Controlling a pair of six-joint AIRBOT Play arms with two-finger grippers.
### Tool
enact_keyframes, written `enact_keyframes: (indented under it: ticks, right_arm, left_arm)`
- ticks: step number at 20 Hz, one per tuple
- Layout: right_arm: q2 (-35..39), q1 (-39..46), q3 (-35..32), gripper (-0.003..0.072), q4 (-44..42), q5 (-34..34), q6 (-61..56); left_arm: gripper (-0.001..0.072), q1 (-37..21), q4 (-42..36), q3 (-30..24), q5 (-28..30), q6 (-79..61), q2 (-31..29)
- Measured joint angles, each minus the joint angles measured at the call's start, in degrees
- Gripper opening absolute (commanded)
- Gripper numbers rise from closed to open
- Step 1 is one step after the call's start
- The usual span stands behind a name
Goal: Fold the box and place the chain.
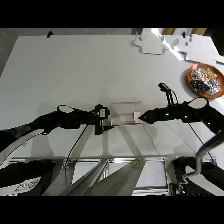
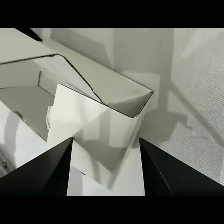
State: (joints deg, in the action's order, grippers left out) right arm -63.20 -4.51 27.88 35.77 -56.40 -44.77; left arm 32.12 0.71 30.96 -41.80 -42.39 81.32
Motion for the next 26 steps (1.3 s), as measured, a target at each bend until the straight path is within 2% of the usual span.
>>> enact_keyframes:
  ticks: [4, 9, 12, 17, 26]
  right_arm:
    - [0.00, -5.68, 1.57, 0.0414, 4.07, 4.11, -7.39]
    - [-0.17, -14.34, 5.62, 0.0348, 16.33, 8.07, -25.05]
    - [-0.55, -18.58, 7.61, 0.0242, 23.91, 9.07, -35.21]
    - [-1.95, -22.75, 10.16, 0.0237, 31.65, 9.51, -46.45]
    - [-9.97, -28.02, 14.99, 0.0221, 40.54, 6.49, -60.85]
  left_arm:
    - [0.0029, 0.00, -0.02, 0.00, 0.02, 0.00, 0.00]
    - [0.0029, 0.00, 0.00, 0.00, 0.02, 0.02, 0.00]
    - [0.0029, 0.00, 0.00, 0.00, 0.00, 0.02, 0.00]
    - [0.0029, -0.02, -0.02, 0.00, 0.15, 0.09, 0.00]
    - [0.0029, -0.02, 0.02, 0.00, -0.09, -0.04, 0.00]
